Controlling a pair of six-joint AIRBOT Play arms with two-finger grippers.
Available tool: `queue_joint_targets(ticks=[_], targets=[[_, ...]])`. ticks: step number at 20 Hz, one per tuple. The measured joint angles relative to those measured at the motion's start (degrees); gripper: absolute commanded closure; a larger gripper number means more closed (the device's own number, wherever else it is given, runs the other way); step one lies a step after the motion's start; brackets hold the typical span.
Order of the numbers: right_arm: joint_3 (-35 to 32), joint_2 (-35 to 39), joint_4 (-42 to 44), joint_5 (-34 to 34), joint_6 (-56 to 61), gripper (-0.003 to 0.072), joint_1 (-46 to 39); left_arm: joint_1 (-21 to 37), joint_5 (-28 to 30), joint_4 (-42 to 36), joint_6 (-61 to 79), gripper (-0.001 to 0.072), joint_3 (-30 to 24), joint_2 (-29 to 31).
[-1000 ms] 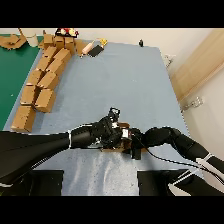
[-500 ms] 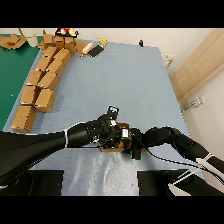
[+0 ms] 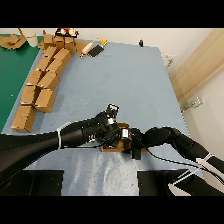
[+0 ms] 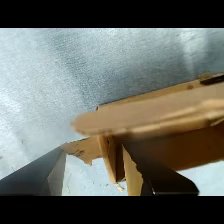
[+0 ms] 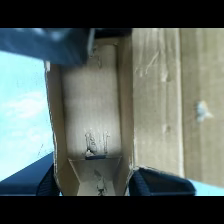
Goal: Fold the box.
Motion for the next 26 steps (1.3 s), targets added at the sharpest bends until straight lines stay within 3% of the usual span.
queue_joint_targets(ticks=[17, 18, 19, 26], targets=[[0.0, 0.0, 0.0, 0.0, 0.0, 0.0184, 0.0, 0.0, -5.3, 0.0, 4.0, 0.0193, 0.0, 4.4], [0.0, 0.0, 0.0, 0.0, 0.0, 0.0185, 0.0, 0.0, -5.3, 0.0, 4.2, 0.0372, 0.0, 4.7], [0.0, 0.0, 0.0, 0.0, 0.0, 0.0185, 0.0, 0.0, -5.0, 0.0, 4.3, 0.0689, 0.0, 4.9], [0.0, 0.0, 0.0, 0.0, 0.0, 0.0184, 0.0, 0.0, -7.3, 0.1, 6.1, 0.0699, -1.4, 6.9]])
